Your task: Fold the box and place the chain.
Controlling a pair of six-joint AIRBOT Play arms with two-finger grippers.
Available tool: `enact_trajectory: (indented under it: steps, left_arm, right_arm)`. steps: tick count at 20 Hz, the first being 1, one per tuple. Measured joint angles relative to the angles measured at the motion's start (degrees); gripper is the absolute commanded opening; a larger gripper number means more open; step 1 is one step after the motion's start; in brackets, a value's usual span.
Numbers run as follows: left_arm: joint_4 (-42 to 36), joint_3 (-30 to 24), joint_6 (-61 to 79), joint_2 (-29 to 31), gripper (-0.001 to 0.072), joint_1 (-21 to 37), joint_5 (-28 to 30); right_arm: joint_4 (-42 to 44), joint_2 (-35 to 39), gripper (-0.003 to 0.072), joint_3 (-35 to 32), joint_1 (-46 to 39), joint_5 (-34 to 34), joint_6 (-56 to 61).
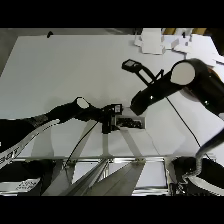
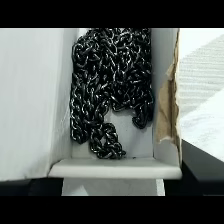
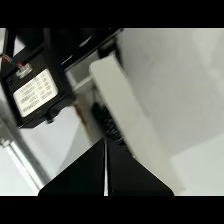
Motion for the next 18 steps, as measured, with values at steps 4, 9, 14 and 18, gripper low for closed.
enact_trajectory:
  steps: [4,9,14,18]
  left_arm:
    - [0.0,0.0,0.0,0.0,0.0211,0.0,0.0]
    - [0.0,0.0,0.0,0.0,0.0211,0.0,0.0]
    - [0.0,0.0,0.0,0.0,0.0211,0.0,0.0]
    - [0.0,0.0,0.0,0.0,0.0211,0.0,0.0]
  right_arm:
    - [0.1,-4.9,0.0009,1.6,-3.6,-1.3,-7.5]
    - [4.2,-8.7,0.0095,-3.3,-2.3,-4.9,-17.0]
    - [5.9,-7.8,0.0198,-7.5,0.4,-6.0,-21.2]
    - [6.5,-3.8,0.0222,-11.1,2.5,-7.6,-24.6]
